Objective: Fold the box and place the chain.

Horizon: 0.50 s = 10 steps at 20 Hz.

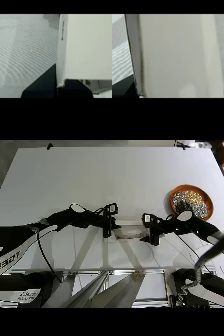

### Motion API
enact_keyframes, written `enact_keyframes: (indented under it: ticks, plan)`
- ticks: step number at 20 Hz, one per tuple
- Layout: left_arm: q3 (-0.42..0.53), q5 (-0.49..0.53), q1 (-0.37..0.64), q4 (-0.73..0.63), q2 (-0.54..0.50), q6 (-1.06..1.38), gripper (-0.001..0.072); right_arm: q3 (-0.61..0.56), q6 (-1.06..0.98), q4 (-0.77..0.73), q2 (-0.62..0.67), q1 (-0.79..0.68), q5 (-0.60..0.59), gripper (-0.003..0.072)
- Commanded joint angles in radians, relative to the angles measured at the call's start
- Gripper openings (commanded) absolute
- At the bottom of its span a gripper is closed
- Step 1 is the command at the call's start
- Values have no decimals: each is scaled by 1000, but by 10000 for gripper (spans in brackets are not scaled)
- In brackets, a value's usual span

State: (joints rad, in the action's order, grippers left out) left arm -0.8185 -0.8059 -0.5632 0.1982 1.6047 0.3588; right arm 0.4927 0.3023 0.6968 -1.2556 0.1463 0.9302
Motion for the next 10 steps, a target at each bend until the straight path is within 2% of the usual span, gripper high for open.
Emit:
enact_keyframes:
  ticks: [1,2,3,7,10]
  plan:
    - [0,2,1,0,0,0,13,-1,17,3,-5,1,-18,499]
    - [0,1,1,0,0,0,13,-1,17,4,-6,1,-21,442]
    - [0,2,1,0,0,0,13,-1,17,4,-8,1,-26,434]
    - [0,1,1,0,0,0,13,-1,21,4,-29,1,-32,492]
    - [0,2,1,0,0,0,13,-1,21,3,-29,1,-33,492]
